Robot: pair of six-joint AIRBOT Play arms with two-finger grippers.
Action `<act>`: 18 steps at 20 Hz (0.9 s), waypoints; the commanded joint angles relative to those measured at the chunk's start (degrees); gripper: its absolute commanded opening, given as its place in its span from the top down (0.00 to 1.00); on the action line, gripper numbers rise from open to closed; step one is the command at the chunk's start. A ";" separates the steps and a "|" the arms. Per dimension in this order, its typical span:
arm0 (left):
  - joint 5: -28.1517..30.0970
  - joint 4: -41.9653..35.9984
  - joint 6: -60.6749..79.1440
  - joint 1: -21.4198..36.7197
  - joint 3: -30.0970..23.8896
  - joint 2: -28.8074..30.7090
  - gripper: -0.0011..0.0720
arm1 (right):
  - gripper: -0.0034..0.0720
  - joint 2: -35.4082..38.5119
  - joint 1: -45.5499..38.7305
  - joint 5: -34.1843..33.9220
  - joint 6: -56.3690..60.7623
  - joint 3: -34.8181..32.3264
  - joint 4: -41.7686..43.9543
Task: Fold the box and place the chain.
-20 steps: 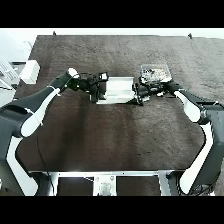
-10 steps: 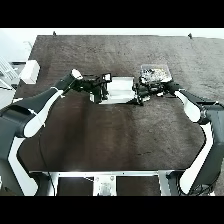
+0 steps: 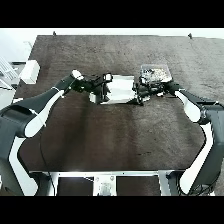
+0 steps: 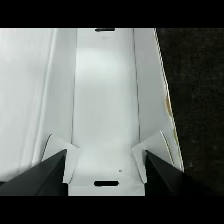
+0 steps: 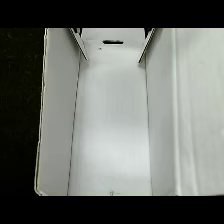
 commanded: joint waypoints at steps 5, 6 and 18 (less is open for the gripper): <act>-2.23 1.42 0.22 0.98 0.02 0.00 0.96 | 0.18 -0.02 0.07 -0.13 0.07 0.00 0.02; -3.50 1.40 0.22 2.01 0.02 0.00 0.96 | 0.18 -0.02 0.07 -0.13 0.09 0.00 0.02; -25.66 -10.56 -3.89 13.92 0.11 6.62 0.96 | 0.18 -0.02 0.07 -0.11 0.07 0.00 0.02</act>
